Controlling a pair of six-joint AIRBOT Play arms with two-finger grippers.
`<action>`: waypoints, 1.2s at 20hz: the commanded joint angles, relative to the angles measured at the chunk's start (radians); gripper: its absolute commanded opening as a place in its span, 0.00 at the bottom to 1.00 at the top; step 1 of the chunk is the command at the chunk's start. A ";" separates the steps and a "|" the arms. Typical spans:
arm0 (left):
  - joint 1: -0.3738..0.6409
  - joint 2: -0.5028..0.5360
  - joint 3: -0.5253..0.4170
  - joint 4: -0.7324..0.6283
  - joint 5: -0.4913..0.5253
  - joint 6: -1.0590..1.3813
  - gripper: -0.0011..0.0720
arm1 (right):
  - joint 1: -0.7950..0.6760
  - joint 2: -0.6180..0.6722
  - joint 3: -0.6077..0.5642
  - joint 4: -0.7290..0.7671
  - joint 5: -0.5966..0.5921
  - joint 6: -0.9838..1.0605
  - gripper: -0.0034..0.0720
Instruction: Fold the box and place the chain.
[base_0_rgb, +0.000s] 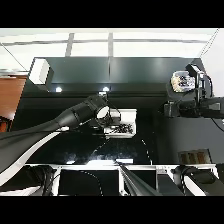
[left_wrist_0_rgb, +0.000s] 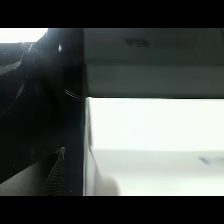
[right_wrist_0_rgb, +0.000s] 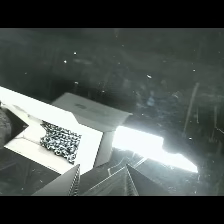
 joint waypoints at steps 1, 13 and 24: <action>0.001 0.050 0.037 0.025 -0.042 0.082 0.69 | -0.005 0.001 0.001 -0.005 0.005 -0.006 0.51; 0.430 0.494 -0.319 -0.101 0.094 0.763 0.71 | -0.005 0.001 0.001 -0.113 0.028 0.026 0.51; 0.434 0.447 -0.602 -0.824 0.285 2.354 0.99 | -0.004 0.001 0.001 -0.133 0.061 0.116 0.51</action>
